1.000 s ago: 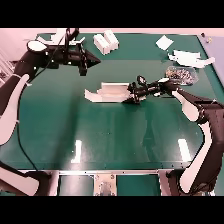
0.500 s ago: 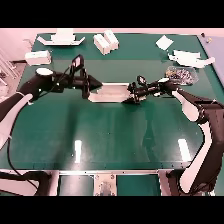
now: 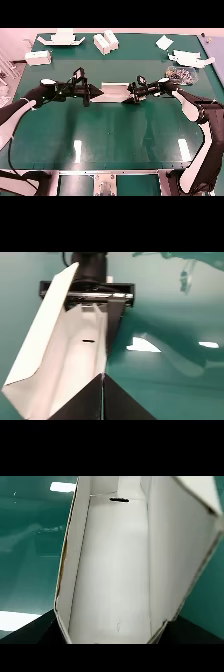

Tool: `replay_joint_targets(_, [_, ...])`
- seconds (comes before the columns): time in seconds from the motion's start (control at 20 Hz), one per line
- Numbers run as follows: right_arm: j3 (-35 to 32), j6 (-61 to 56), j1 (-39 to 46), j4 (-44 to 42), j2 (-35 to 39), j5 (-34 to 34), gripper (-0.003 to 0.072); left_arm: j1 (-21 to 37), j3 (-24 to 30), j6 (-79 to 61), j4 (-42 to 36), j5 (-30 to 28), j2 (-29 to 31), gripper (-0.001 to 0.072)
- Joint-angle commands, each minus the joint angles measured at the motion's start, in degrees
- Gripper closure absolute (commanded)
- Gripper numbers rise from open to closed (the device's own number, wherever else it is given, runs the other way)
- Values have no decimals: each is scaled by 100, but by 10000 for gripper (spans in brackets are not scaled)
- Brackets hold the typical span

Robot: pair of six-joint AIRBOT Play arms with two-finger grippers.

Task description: Fold the box and place the chain.

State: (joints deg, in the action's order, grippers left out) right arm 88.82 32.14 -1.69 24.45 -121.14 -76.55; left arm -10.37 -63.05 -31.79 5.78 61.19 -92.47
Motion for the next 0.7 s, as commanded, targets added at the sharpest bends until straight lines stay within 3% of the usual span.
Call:
replay_joint_targets(0.0, [0, 0, 2, 0, 0, 0, 143, 0, -20, -474, -610, -400, -304, 691])
replay_joint_targets(0.35, [0, 0, 2, 0, 0, 0, 142, 0, -785, 170, -535, -455, -933, 692])
replay_joint_targets(0.65, [0, 0, 2, 0, 0, 0, 142, 0, -1646, 933, -127, -164, -1469, 692])
